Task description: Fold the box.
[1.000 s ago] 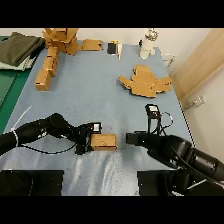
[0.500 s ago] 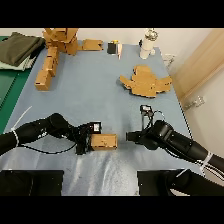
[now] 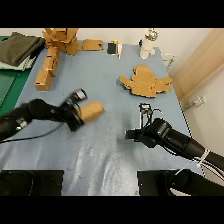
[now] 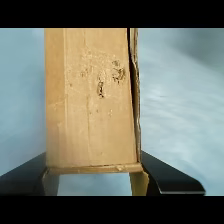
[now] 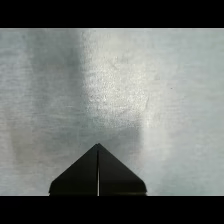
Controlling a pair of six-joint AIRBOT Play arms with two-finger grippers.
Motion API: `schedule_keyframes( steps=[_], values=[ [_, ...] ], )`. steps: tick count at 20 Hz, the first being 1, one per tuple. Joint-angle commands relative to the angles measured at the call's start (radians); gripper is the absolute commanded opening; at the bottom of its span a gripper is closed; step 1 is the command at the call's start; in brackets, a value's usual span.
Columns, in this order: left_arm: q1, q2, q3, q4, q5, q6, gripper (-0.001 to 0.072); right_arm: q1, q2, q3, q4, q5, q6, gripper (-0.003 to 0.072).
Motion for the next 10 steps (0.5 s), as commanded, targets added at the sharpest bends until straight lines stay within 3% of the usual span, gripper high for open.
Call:
schedule_keyframes(
  steps=[1,6,10],
  values=[
    [0.211,0.071,0.021,0.298,-0.01,-0.365,0.0466,-0.003,-0.001,0.002,-0.038,0.016,-0.001,0.0004],
    [0.525,0.012,0.019,0.338,-0.047,-0.466,0.0466,-0.003,-0.001,0.002,-0.058,0.038,-0.045,0.0004],
    [0.587,-0.065,0.02,0.338,0.003,-0.481,0.0466,-0.003,-0.001,0.002,-0.064,0.04,-0.045,0.0004]
  ],
)
